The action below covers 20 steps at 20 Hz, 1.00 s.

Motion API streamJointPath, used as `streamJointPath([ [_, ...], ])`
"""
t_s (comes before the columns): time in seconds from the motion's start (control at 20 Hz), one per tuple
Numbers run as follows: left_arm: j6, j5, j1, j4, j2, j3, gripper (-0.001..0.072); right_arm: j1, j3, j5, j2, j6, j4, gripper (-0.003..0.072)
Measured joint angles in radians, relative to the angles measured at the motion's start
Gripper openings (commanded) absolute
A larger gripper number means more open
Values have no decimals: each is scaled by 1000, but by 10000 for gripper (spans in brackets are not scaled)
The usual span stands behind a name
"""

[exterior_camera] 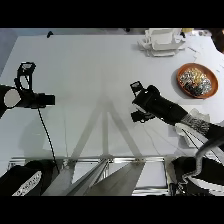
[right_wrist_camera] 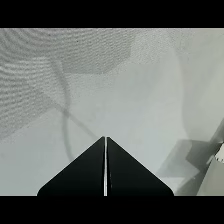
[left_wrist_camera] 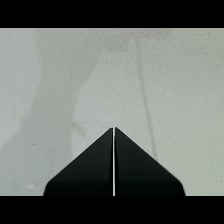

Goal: Fold the box and place the chain.

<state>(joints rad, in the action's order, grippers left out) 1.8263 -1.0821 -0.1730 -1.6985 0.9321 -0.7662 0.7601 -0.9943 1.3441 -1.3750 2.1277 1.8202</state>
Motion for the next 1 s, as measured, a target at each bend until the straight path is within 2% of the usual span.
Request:
streamJointPath([
  [0.7, 0, 0, 0, 0, 0, 0, 10, -2, -3, -4, 0, -6, 7, 16],
  [0.85, 0, 0, 0, 0, 0, 0, 10, -36, -40, 69, 14, -7, 132, 16],
  [1.0, 0, 0, 0, 0, 0, 0, 10, -133, -98, 178, 60, -41, 307, 25],
])
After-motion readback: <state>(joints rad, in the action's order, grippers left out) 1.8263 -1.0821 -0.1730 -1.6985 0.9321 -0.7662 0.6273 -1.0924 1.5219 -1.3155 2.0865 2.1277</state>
